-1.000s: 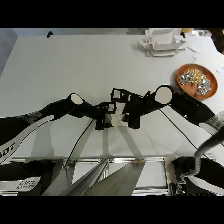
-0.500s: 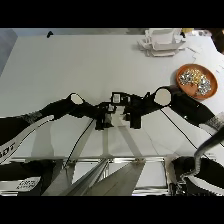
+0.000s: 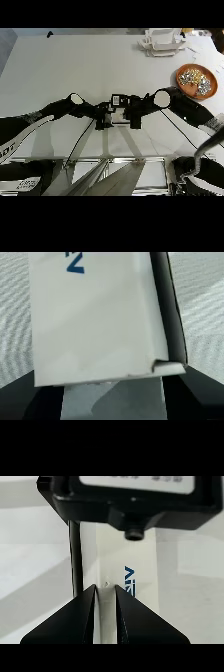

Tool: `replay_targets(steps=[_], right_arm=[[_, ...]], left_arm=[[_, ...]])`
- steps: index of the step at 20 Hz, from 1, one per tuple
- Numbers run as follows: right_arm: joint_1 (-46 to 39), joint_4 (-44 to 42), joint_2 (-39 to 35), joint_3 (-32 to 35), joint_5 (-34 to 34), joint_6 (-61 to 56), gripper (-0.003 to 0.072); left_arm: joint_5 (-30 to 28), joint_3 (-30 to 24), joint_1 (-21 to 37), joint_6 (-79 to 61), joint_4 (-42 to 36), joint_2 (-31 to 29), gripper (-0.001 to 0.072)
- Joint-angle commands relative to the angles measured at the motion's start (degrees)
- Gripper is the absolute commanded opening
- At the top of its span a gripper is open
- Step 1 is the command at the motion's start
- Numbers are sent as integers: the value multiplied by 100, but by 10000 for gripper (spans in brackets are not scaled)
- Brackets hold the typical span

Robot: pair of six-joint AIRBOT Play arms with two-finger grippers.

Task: Fold the box and place the chain.

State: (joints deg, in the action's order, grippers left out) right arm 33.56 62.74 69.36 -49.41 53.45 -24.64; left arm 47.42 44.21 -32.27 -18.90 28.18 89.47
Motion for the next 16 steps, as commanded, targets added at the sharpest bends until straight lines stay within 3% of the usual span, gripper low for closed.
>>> replay_targets(steps=[1, 4, 5, 7, 8, 16], right_arm=[[7, 20, 4, 144, -129, -24, 105], [7, -17, 4, 181, -199, -44, 109], [7, -46, 4, 181, -157, -46, 138], [7, -184, 4, 181, -15, -35, 283], [7, -243, 0, 181, 31, -37, 304], [4, -323, -431, 179, 61, -39, 296]], left_arm=[[-4, 7, 4, -15, 9, -2, 88], [-2, 7, 4, -15, 9, -2, 88], [-2, 7, 4, -15, 9, -2, 88], [-4, 7, 4, -15, 9, -2, 88], [-2, 7, 4, -15, 9, -2, 88], [-4, 7, 4, -15, 9, -2, 88]])
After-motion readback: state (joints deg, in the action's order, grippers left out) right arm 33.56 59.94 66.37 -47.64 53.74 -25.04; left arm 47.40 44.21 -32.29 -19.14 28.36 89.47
